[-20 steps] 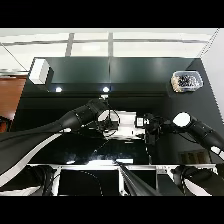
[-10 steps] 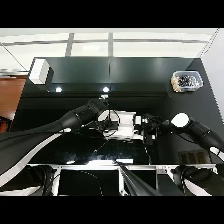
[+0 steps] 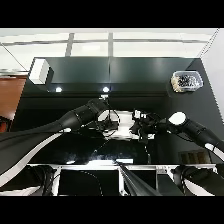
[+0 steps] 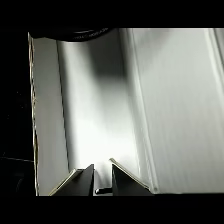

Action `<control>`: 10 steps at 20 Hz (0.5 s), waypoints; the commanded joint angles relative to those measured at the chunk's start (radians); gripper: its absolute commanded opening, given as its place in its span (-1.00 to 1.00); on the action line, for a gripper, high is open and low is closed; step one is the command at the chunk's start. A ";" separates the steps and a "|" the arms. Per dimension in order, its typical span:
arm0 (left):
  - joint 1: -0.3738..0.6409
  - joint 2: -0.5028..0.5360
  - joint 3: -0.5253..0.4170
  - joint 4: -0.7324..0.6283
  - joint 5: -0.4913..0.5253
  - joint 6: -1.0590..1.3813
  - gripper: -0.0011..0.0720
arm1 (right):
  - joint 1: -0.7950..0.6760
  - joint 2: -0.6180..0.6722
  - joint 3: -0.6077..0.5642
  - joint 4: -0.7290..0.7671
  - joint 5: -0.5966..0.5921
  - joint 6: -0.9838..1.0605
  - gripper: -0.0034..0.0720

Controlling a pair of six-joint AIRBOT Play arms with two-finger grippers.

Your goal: Fold the box and place the chain.

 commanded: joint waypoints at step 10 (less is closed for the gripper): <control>0.000 0.000 0.001 0.000 -0.007 0.000 -0.90 | 0.000 -0.005 0.001 0.019 -0.012 -0.001 0.04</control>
